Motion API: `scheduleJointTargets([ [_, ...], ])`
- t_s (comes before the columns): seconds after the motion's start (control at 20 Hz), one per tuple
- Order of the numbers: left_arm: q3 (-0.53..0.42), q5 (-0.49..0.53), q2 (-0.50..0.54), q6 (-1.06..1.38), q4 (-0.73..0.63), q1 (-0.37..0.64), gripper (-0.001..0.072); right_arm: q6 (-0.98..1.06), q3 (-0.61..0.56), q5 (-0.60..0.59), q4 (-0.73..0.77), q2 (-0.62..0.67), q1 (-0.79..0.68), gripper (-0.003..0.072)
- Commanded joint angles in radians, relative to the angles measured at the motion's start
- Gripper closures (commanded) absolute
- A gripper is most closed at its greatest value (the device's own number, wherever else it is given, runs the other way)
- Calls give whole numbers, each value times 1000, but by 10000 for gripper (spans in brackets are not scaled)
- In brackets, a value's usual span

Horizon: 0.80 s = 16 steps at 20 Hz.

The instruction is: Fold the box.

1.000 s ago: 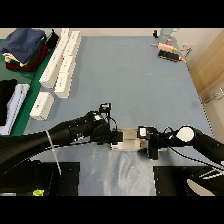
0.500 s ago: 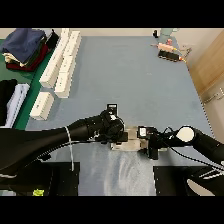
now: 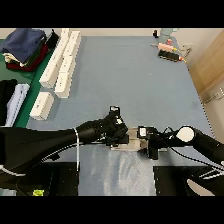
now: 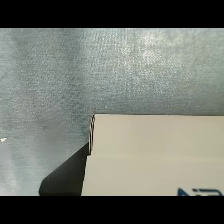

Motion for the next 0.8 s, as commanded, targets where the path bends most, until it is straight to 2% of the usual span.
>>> scheduleJointTargets([
  [0.0,0,-6,-6,-10,10,-2,695,0,1,0,0,1,0,215],
  [0.1,2,-8,-5,-10,-2,-2,679,0,1,0,0,1,0,215],
  [0.15,5,-8,-5,-10,-7,-2,364,0,0,0,0,1,0,216],
  [0.2,14,-14,-5,-11,-7,-2,103,0,1,0,0,1,0,215],
  [0.25,28,-29,-4,-10,-7,-2,83,0,1,0,0,1,0,216],
  [0.4,69,-86,26,2,-3,0,83,0,1,0,0,1,0,215],
  [0.5,74,-131,81,6,3,1,83,0,1,0,0,1,0,215],
  [0.65,74,-253,182,10,16,0,86,0,1,0,0,1,0,216],
  [0.7,74,-301,219,13,23,0,169,0,1,0,0,1,0,216],
  [0.75,73,-342,250,31,29,1,315,0,1,0,0,1,0,215],
])
